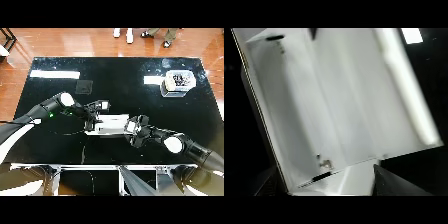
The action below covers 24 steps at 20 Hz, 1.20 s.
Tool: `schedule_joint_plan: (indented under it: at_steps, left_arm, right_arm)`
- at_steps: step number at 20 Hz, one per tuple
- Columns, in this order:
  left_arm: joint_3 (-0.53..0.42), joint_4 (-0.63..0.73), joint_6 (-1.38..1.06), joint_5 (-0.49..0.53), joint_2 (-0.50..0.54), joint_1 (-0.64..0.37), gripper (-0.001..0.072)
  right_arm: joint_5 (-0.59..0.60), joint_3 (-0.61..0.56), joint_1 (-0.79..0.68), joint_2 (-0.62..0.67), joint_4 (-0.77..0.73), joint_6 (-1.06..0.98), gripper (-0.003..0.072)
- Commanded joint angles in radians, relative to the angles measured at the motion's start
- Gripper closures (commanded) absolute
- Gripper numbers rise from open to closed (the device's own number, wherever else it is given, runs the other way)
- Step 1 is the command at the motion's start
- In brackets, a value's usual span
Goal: Fold the box and place the chain.
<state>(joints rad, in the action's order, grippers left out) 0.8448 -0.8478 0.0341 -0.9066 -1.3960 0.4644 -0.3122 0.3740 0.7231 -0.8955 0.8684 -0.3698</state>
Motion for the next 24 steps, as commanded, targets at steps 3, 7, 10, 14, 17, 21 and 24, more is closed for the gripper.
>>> schedule_joint_plan:
  at_steps: [3,7,10,14,17,21,24]
  left_arm:
    - [-0.001,-0.001,0.000,-0.013,0.000,0.000,0.0694]
    - [-0.001,-0.001,0.000,-0.013,0.000,0.000,0.0694]
    - [-0.001,-0.001,0.000,-0.013,0.000,0.000,0.0694]
    - [-0.001,-0.001,0.000,-0.014,0.000,0.000,0.0694]
    - [-0.001,-0.002,0.000,-0.020,0.000,0.001,0.0694]
    - [-0.001,-0.010,0.027,-0.021,-0.001,0.007,0.0694]
    - [-0.001,-0.010,0.027,-0.017,-0.001,0.006,0.0694]
  right_arm:
    - [-0.110,0.059,-0.095,-0.005,0.002,0.023,-0.0009]
    - [-0.230,0.098,-0.165,-0.058,-0.079,0.129,-0.0009]
    - [-0.275,0.141,-0.181,-0.130,-0.144,0.239,-0.0009]
    - [-0.400,0.175,-0.219,-0.200,-0.286,0.439,-0.0009]
    - [-0.459,0.174,-0.222,-0.241,-0.339,0.554,-0.0009]
    - [-0.470,0.172,-0.222,-0.284,-0.340,0.603,-0.0008]
    - [-0.456,0.144,-0.222,-0.307,-0.341,0.618,-0.0008]
